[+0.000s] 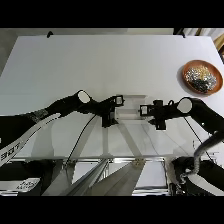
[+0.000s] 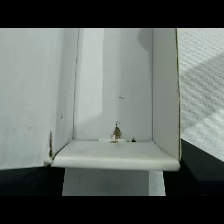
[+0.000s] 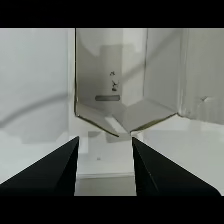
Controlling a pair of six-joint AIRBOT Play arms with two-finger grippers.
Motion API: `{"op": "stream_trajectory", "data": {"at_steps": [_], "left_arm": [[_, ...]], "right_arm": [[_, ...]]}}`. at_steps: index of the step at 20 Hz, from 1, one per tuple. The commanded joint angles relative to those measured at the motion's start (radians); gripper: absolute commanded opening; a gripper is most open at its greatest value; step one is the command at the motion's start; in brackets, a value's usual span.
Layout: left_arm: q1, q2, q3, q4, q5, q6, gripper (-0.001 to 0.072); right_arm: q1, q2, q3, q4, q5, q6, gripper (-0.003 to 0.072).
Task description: Fold the box and place the chain.
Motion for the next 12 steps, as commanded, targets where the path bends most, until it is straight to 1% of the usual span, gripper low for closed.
{"op": "stream_trajectory", "data": {"at_steps": [1,2,6,8,12], "left_arm": [[0.000,0.001,0.000,0.000,0.000,0.000,0.0154],[0.000,0.001,0.000,0.000,0.000,0.000,0.0154],[0.000,0.001,0.000,0.000,0.000,0.000,0.0154],[0.000,0.001,0.000,0.000,0.000,0.000,0.0154],[0.000,0.001,0.000,0.000,0.000,0.000,0.0154]], "right_arm": [[0.008,-0.016,0.001,0.047,-0.027,-0.018,0.0312],[0.008,-0.016,0.001,0.051,-0.027,-0.026,0.0297],[0.009,-0.016,0.001,0.062,-0.033,-0.035,0.0285],[0.010,-0.016,0.001,0.082,-0.035,-0.042,0.0226],[0.056,-0.016,0.001,0.084,-0.056,-0.042,0.0212]]}}
